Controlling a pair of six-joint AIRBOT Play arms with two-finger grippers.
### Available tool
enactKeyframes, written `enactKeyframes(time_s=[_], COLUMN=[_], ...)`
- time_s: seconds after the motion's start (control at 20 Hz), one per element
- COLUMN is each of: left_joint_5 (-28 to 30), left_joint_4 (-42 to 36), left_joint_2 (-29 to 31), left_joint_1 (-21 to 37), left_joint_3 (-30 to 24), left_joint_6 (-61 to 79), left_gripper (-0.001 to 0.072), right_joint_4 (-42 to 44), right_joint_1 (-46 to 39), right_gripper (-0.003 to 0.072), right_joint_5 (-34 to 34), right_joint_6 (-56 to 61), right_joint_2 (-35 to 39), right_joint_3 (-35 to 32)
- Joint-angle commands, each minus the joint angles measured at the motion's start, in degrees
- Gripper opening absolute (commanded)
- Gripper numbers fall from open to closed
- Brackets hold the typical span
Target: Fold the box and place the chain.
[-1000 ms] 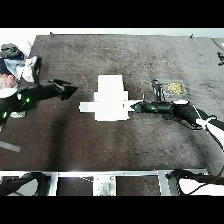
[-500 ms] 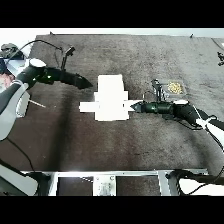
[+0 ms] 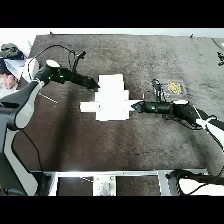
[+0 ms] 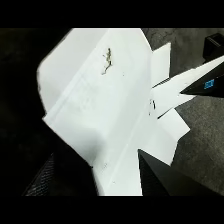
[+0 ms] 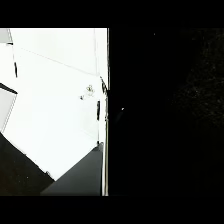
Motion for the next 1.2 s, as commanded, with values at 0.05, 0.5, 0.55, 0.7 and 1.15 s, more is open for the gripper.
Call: enactKeyframes(time_s=[0.05,0.5,0.55,0.7,1.15], left_joint_5=[-1.75,-9.05,-9.03,-9.49,-14.25], left_joint_4=[-1.14,-4.57,-4.68,-4.98,-4.94], left_joint_2=[-3.5,-7.5,-7.82,-7.82,-7.39], left_joint_1=[-1.16,-2.36,-2.36,-2.36,-2.34], left_joint_3=[1.68,1.92,2.38,2.4,2.4], left_joint_6=[0.35,2.49,2.67,2.73,17.92], left_gripper=[0.0557,0.0465,0.0465,0.0258,0.0008], right_joint_4=[0.02,0.0,0.0,0.0,-5.05], right_joint_1=[0.04,0.04,0.04,0.04,-5.42], right_gripper=[-0.0019,-0.002,-0.002,-0.0019,0.0254], right_joint_5=[-0.07,-0.09,-0.09,-0.07,3.61], right_joint_6=[0.02,0.02,0.02,0.02,0.46], right_joint_2=[-0.02,-0.02,-0.02,-0.02,1.64], right_joint_3=[0.04,0.04,0.04,0.04,0.04])
